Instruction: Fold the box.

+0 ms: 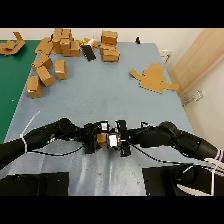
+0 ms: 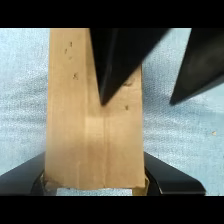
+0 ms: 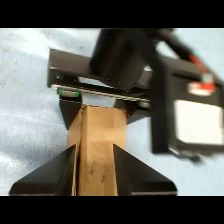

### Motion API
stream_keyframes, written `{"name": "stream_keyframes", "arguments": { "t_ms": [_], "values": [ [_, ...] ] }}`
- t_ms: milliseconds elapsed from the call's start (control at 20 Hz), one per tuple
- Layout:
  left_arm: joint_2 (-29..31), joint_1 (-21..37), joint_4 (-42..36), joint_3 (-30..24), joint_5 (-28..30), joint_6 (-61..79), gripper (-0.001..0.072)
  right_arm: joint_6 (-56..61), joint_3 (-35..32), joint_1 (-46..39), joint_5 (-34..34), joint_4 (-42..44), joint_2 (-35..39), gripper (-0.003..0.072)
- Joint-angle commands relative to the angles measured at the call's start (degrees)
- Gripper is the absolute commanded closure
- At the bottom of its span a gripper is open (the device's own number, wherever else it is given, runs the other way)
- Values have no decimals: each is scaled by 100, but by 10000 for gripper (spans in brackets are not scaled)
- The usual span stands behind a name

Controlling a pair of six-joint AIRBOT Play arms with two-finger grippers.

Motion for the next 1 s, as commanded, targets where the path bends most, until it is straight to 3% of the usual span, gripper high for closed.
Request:
{"name": "stream_keyframes", "arguments": {
  "t_ms": [0,50,150,250,450,650,950],
  "values": [
    [-2,-2,2,2,2,2,209,2103,7,-181,-234,-476,586,299],
    [-2,-2,2,2,2,0,209,3523,7,-350,-439,-487,898,324],
    [-2,-2,2,2,2,0,209,6286,4,-691,-767,-485,1434,682],
    [-2,-2,2,2,0,0,209,7383,4,-951,-1137,-457,1700,683],
    [-2,0,2,2,2,0,209,7493,-136,-1613,-1126,-37,1508,684],
    [-2,-2,2,2,0,0,209,6022,-221,-2159,-1290,1873,358,685],
    [-2,-2,2,2,2,0,209,5056,-223,-2184,-1801,2811,-730,684]
  ]
}}
